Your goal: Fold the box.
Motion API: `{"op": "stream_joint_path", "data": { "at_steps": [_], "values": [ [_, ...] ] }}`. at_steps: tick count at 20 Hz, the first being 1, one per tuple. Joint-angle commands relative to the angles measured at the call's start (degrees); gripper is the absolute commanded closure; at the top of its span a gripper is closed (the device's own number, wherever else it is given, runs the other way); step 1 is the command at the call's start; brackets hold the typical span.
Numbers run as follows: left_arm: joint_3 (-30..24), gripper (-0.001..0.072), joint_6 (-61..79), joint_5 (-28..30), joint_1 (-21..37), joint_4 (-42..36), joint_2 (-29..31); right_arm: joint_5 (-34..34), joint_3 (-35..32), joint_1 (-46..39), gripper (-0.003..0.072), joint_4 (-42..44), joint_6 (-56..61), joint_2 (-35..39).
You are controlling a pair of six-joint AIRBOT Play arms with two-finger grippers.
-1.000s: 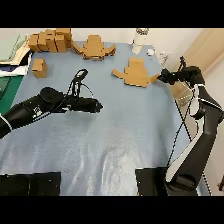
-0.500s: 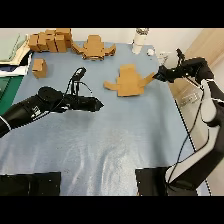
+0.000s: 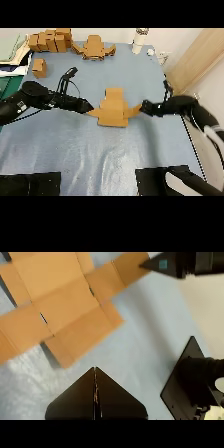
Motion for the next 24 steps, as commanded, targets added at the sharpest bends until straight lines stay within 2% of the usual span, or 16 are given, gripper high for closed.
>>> {"op": "stream_joint_path", "data": {
  "at_steps": [1,2,4,5,8,9,10,13,15,16,18,19,20,24],
  "values": [
    [-0.02,0.0698,-0.26,-7.13,4.48,4.02,2.01,1.31,-9.86,3.74,0.0682,-5.68,8.28,9.75],
    [-0.02,0.0698,-0.26,-8.46,5.51,4.15,2.01,0.46,-9.77,3.63,0.0652,-7.1,8.28,9.6],
    [-0.02,0.0698,-0.28,-10.08,7.28,4.28,1.97,1.2,-9.42,3.21,0.039,-8.72,8.26,8.48],
    [-0.02,0.0697,-0.26,-10.12,7.74,4.28,1.97,1.18,-8.48,2.8,0.0388,-9.7,8.24,7.06],
    [0.0,0.069,-0.2,-10.1,8.41,4.33,1.95,-0.42,-3.45,2.49,0.0388,-11.19,6.95,-0.59],
    [0.0,0.0487,-0.22,-9.99,8.39,4.31,1.95,-1.92,-1.42,2.49,0.0388,-10.73,5.53,-3.58],
    [0.04,0.0238,-0.5,-9.42,8.41,4.31,1.88,-3.67,0.98,2.54,0.0388,-9.9,3.69,-6.95],
    [1.36,0.0233,-0.92,-9.03,8.41,4.31,-0.2,-7.58,7.28,2.56,0.0398,-5.55,-3.34,-15.04],
    [3.54,0.0233,-2.19,-10.71,8.41,4.31,-3.63,-10.78,10.64,2.62,0.0428,-0.46,-8.44,-19.02],
    [4.9,0.0233,-2.38,-11.85,8.52,4.28,-5.55,-11.82,12.04,2.71,0.0514,1.73,-10.91,-20.35],
    [7.8,0.0232,-2.73,-13.99,9.01,3.8,-9.35,-12.87,13.57,2.99,0.0555,2.95,-12.63,-21.16],
    [9.05,0.0232,-3.3,-14.47,9.31,3.72,-10.97,-13.97,13.68,2.99,0.0655,3.28,-14.03,-21.14],
    [9.92,0.0232,-3.3,-14.82,9.75,3.56,-12.24,-15.47,13.64,2.99,0.0683,3.28,-15.1,-21.11],
    [10.97,0.023,-3.17,-15.37,11.47,2.75,-15.89,-16.81,11.52,3.04,0.0684,7.58,-24.72,-19.96]
  ]
}}
